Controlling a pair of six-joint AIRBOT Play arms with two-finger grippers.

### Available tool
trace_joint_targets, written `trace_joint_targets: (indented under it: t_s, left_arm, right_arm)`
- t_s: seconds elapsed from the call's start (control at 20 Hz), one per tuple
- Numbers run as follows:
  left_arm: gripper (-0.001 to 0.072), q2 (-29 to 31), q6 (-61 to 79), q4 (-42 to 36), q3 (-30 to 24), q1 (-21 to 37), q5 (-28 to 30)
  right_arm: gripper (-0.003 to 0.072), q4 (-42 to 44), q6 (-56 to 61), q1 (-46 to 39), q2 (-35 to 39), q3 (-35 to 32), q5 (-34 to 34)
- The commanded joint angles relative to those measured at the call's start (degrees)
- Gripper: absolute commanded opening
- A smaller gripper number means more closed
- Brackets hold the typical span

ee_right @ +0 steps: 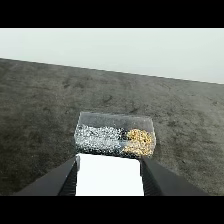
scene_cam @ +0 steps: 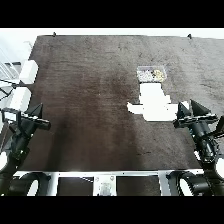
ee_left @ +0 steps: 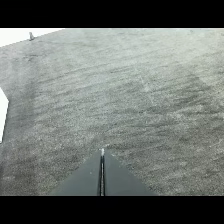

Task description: Fold the box and place the chain.

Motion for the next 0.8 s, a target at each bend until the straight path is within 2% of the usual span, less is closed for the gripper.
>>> trace_joint_targets:
  t_s: [0.0, 0.3, 0.35, 0.45, 0.5, 0.65, 0.75]
  left_arm:
    - [0.0023, 0.02, 0.02, 0.02, 0.00, 0.00, 0.00]
    - [0.0023, 0.02, 0.02, 0.00, 0.00, 0.00, 0.00]
    - [0.0023, 0.02, 0.02, 0.02, 0.00, 0.00, -0.02]
    - [0.0023, 0.02, 0.02, 0.00, 0.00, 0.02, 0.02]
    - [0.0023, 0.02, 0.02, 0.02, 0.00, 0.00, 0.00]
    - [0.0023, 0.02, 0.02, 0.02, 0.00, 0.00, 0.02]
    - [0.0023, 0.02, 0.02, 0.00, 0.00, 0.00, 0.02]
  right_arm:
    - [0.0458, 0.02, 0.00, 0.04, 0.04, 0.04, 0.00]
    - [0.0459, 0.55, 0.57, 0.07, 0.04, 0.07, 0.85]
    - [0.0407, 0.63, 0.74, 0.07, 0.02, 0.63, 1.42]
    - [0.0415, 0.63, 5.22, -0.04, -1.18, 2.21, 0.68]
    - [0.0440, 0.63, 6.80, -0.04, -3.08, 3.26, -0.81]
    - [0.0441, 0.66, 6.80, -0.26, -13.90, 8.31, -5.33]
    - [0.0462, 0.63, 8.52, -2.43, -23.74, 13.81, -4.15]
